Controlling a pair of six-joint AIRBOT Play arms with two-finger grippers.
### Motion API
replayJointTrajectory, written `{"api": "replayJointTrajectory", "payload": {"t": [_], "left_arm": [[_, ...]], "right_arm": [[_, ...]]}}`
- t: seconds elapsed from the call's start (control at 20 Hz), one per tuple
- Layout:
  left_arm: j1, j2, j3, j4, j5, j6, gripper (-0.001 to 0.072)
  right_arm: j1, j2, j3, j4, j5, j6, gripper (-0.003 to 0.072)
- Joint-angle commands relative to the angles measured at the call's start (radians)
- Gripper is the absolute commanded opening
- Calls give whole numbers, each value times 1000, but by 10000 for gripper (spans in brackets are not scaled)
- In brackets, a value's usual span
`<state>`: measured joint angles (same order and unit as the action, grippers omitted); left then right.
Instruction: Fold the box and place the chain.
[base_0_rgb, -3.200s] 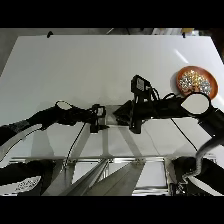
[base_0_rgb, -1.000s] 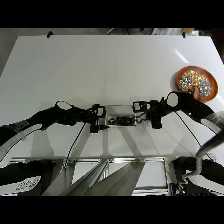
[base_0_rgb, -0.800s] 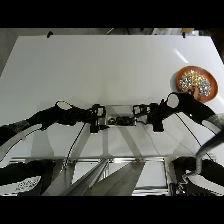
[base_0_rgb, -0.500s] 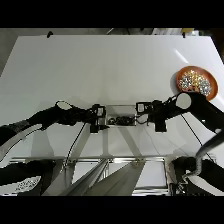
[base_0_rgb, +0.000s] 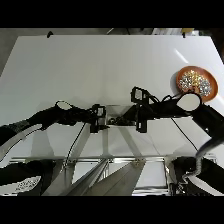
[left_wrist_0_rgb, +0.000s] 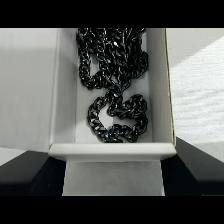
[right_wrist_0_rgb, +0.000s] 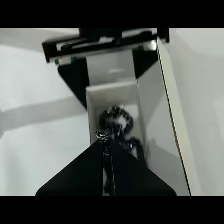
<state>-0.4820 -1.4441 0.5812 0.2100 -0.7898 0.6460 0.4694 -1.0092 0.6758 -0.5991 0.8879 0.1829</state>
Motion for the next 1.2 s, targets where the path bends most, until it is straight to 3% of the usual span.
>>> {"api": "replayJointTrajectory", "payload": {"t": [0.0,0.1,0.15,0.25,0.3,0.45,0.55,0.6,0.7,0.8,0.9,1.0,1.15], "left_arm": [[0,1,0,0,0,0,253],[0,1,0,0,0,0,253],[0,1,0,0,0,0,253],[0,1,0,0,0,0,253],[0,1,0,0,0,0,253],[0,1,0,0,0,0,253],[0,1,0,0,0,0,253],[0,1,0,0,0,0,253],[0,1,0,0,0,0,253],[0,1,0,0,0,0,253],[0,1,0,0,0,0,253],[0,1,0,0,0,0,253],[0,1,0,0,0,0,253]], "right_arm": [[76,-43,1,54,-137,0,17],[88,-76,1,53,-151,0,20],[89,-83,1,54,-151,0,74],[87,-71,3,53,-172,0,277],[85,-53,6,47,-191,0,303],[6,30,22,46,-219,16,277],[-81,93,22,-13,-267,150,155],[-132,114,22,-88,-281,266,153],[-228,118,21,-315,-251,539,19],[-301,93,21,-599,-154,837,18],[-349,50,21,-774,-35,1000,18],[-373,0,21,-795,25,1023,19],[-373,-61,21,-773,-19,1060,195]]}}
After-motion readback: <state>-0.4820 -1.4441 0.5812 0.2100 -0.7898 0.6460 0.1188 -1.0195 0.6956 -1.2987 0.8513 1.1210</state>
